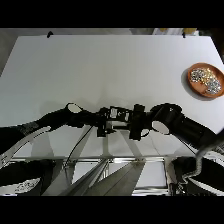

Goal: Fold the box and place the chain.

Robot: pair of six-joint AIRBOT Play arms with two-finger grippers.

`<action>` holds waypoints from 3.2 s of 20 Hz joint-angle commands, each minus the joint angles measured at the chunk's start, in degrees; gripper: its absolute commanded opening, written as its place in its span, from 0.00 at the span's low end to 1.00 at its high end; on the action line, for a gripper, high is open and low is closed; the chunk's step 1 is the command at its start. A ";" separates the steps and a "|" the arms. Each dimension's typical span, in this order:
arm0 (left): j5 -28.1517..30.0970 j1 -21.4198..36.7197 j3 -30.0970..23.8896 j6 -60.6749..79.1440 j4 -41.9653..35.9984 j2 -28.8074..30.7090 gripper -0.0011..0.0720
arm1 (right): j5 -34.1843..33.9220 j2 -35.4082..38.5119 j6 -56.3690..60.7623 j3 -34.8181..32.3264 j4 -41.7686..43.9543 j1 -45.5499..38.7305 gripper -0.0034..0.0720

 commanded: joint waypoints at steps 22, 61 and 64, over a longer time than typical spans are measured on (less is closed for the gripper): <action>0.00 0.04 0.04 0.00 0.00 0.02 0.39 | -0.15 3.34 2.78 -0.61 6.88 0.00 0.13; 0.02 0.04 0.04 0.00 0.00 0.02 0.39 | 24.17 6.03 37.11 5.16 -14.19 -29.42 0.06; 0.00 0.04 0.04 0.00 0.00 0.02 0.39 | 24.55 5.84 37.13 2.40 -12.79 -40.52 0.06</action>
